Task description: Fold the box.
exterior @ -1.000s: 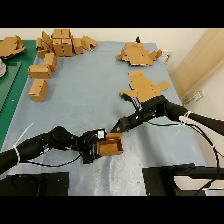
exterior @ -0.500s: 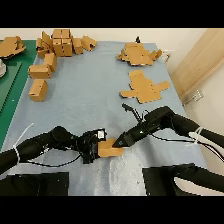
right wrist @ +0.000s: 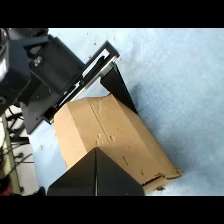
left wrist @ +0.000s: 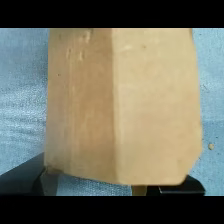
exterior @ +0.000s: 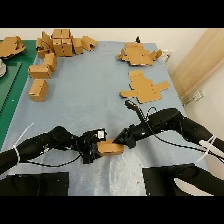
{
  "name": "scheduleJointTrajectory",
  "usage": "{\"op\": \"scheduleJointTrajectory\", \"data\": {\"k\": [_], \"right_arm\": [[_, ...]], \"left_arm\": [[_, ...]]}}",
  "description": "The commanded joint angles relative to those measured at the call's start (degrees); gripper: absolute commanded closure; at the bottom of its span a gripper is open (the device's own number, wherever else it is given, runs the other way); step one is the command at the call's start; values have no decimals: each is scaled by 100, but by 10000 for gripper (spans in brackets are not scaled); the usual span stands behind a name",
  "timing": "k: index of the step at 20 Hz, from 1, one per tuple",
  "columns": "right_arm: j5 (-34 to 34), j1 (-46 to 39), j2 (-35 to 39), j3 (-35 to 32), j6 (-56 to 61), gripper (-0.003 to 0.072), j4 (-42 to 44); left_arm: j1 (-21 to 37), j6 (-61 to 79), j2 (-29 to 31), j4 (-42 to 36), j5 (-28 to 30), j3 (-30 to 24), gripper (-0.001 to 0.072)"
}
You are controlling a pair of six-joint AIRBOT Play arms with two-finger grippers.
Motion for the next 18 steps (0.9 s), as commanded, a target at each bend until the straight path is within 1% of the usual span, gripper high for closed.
{"op": "scheduleJointTrajectory", "data": {"k": [1, 2, 4, 5, 6, 7, 9, 12, 13, 14, 18], "right_arm": [[505, 448, 120, 4, -170, 680, -581], [743, 577, 120, 4, -175, 626, -643], [1121, 807, 120, 72, -260, 569, -656], [1167, 905, 120, 157, -315, 544, -671], [1174, 1029, 122, 269, -374, 466, -723], [1161, 1150, 133, 378, -407, 436, -831], [1193, 1423, 195, 507, -409, 437, -1209], [1287, 1818, 203, 538, -402, 436, -2035], [1290, 1912, 203, 538, -400, 353, -2131], [1274, 1978, 203, 538, -400, 249, -2140], [1438, 2116, 203, 538, -400, 238, -2398]], "left_arm": [[0, 0, 2, 0, 2, 2, 304], [0, 2, 2, 0, 2, 2, 304], [0, 0, 2, 0, 2, 2, 304], [0, 0, 2, 0, 2, 2, 304], [0, 0, 2, 0, 2, 2, 305], [0, 0, 2, 0, 2, 2, 304], [0, 0, 2, 0, 2, 2, 305], [0, 0, 2, 0, 2, 2, 304], [0, 0, 2, 0, 2, 2, 304], [0, 0, 2, 0, 2, 2, 304], [0, 0, 2, 0, 2, 2, 304]]}}
